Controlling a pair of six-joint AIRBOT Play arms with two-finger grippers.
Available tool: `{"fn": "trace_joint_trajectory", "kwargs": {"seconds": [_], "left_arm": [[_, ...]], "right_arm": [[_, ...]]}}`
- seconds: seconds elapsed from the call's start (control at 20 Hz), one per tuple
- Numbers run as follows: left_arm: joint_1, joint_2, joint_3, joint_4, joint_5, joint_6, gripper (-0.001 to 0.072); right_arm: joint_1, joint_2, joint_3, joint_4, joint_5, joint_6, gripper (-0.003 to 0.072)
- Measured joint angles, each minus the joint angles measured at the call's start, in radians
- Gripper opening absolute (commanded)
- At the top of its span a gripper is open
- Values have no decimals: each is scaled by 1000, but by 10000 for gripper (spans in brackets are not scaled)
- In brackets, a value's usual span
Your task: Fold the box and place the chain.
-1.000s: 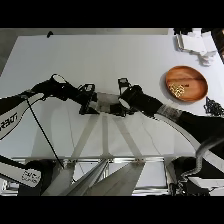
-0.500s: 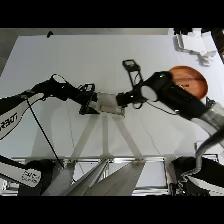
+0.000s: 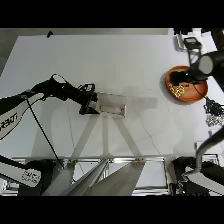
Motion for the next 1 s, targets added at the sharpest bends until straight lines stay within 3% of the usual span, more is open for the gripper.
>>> {"fn": "trace_joint_trajectory", "kwargs": {"seconds": [0.25,0.65,0.7,0.9,1.0], "left_arm": [[0,0,0,0,0,0,159],[0,0,0,0,0,0,159],[0,0,0,0,1,-1,159],[0,0,0,0,1,0,159],[0,0,0,0,1,0,159]], "right_arm": [[-232,-127,0,245,-79,-143,672],[-293,-344,2,321,-180,-208,667],[-291,-357,4,327,-185,-217,629],[-262,-393,13,329,-242,-241,148],[-242,-397,26,328,-233,-245,9]]}}
